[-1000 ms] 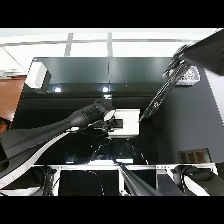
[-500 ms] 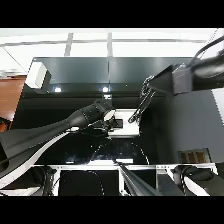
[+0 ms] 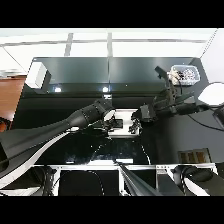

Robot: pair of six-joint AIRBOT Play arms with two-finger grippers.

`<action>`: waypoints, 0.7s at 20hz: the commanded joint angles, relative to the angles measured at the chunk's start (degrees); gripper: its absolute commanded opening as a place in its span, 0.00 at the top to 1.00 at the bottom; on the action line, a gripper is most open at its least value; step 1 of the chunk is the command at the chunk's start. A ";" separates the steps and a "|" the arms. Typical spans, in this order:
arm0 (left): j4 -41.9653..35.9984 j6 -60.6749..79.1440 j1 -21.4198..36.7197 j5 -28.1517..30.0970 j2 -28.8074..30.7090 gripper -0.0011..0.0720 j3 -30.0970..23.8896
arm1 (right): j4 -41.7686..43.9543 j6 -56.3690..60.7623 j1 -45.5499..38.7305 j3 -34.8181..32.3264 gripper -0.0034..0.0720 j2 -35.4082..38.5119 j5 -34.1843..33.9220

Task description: Fold the box and place the chain.

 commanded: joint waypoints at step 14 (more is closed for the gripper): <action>0.07 0.02 0.02 -0.02 0.02 0.94 0.02 | -11.17 -33.48 -14.25 -20.46 0.01 6.75 -14.12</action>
